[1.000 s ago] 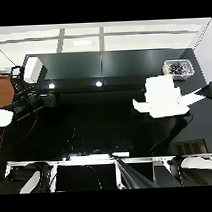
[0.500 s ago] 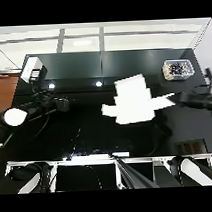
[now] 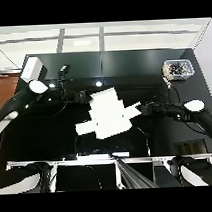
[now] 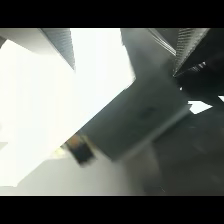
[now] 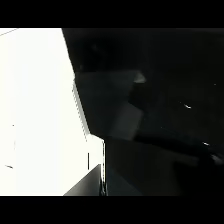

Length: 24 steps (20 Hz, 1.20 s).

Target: Fold the box and place the chain.

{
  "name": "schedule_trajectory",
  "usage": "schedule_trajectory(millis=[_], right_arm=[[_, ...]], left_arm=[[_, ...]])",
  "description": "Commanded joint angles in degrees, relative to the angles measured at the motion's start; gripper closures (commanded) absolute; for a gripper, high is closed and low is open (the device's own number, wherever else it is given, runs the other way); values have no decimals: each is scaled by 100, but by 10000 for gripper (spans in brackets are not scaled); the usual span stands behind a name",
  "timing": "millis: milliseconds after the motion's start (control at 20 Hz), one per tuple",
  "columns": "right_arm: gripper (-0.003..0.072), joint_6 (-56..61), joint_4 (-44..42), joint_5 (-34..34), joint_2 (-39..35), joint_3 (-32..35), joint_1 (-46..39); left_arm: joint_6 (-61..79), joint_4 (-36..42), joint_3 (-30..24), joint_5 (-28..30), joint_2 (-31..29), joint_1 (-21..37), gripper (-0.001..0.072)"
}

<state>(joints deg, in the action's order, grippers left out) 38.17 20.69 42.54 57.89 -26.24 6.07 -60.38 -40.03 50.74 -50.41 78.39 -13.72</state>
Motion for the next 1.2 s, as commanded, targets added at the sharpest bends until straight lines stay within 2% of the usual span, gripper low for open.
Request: schedule_trajectory(millis=[0, 100, 150, 350, 450, 500, 650, 750, 800, 850, 900, 950, 1000, 1050, 1150], right_arm=[[671, 61, -37, -249, -13, 28, 299], [671, 61, -37, -225, -13, 28, 299], [670, 61, -37, -212, -13, 31, 299], [670, 61, -31, -160, -13, 28, 297], [671, 61, -31, -160, -13, 28, 297], [670, 61, -28, -160, -13, 28, 297], [671, 59, -9, -162, -13, 28, 297], [671, 59, 24, -164, -13, 28, 297], [670, 59, 101, -164, -13, 24, 293], [670, 59, 201, -164, -13, 15, 280], [668, 61, 326, -120, -13, -11, 238], [577, 61, 452, -17, -13, -72, 157], [250, 61, 564, 168, -13, -181, 37], [-22, 57, 686, 479, -13, -358, -109], [-21, 50, 1285, 1257, -13, -914, -361]], left_arm=[[485, 289, 507, -1786, 1012, 221, 9], [813, 367, 511, -2315, 1370, 262, 9], [1029, 459, 511, -2387, 1519, 212, 9], [2337, 1790, 514, -2374, 1915, 24, 11], [2529, 1672, 560, -2382, 1926, 28, 42], [2527, 1357, 616, -2437, 1926, 28, 85], [2507, 841, 734, -2739, 1926, -20, 404], [2505, 717, 813, -2872, 1926, -17, 487], [2507, 678, 850, -2894, 1926, -17, 614], [2509, 619, 905, -2929, 1926, -17, 681], [2509, 538, 970, -2944, 1926, -17, 681], [2507, 485, 1038, -2968, 1923, -17, 682], [2507, 461, 1117, -2975, 1923, -17, 683], [2511, 442, 1198, -2973, 1915, -20, 684], [2621, 313, 1305, -2859, 1797, -98, 687]])
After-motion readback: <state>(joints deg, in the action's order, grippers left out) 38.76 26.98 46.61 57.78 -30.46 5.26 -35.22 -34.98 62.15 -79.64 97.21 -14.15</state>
